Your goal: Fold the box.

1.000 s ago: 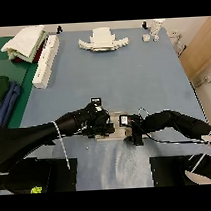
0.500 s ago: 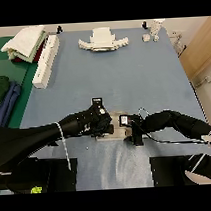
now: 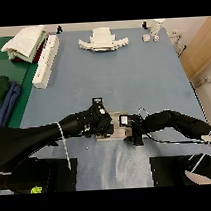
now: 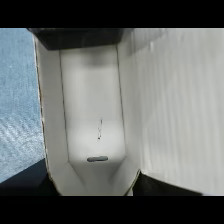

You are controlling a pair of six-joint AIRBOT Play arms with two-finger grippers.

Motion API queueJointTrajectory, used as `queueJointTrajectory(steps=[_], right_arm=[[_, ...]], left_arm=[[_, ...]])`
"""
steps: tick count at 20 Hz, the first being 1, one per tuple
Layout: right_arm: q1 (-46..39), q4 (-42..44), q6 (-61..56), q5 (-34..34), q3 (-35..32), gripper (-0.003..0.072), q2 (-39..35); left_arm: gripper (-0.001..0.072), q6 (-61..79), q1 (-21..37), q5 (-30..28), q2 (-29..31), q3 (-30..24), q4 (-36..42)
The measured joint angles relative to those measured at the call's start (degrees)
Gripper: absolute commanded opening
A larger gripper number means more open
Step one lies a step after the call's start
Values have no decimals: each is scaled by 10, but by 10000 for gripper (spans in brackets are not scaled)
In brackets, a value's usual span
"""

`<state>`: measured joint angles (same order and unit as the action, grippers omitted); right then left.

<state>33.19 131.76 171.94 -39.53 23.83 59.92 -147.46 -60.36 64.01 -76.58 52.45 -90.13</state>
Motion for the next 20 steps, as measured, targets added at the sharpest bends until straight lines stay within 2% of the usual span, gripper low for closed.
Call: queueJointTrajectory(steps=[7,12,13,14,15,20], right_arm=[[0,0,0,0,0,515,0],[0,0,0,0,0,515,0],[0,0,0,0,0,515,0],[0,0,0,0,0,515,0],[0,0,0,0,0,515,0],[0,0,0,0,0,515,0]], left_arm=[[565,4,0,18,16,5,2],[563,32,0,75,82,10,4],[453,40,0,83,101,11,7],[121,48,0,89,119,11,10],[15,58,0,92,135,11,15],[14,187,18,88,195,11,58]])
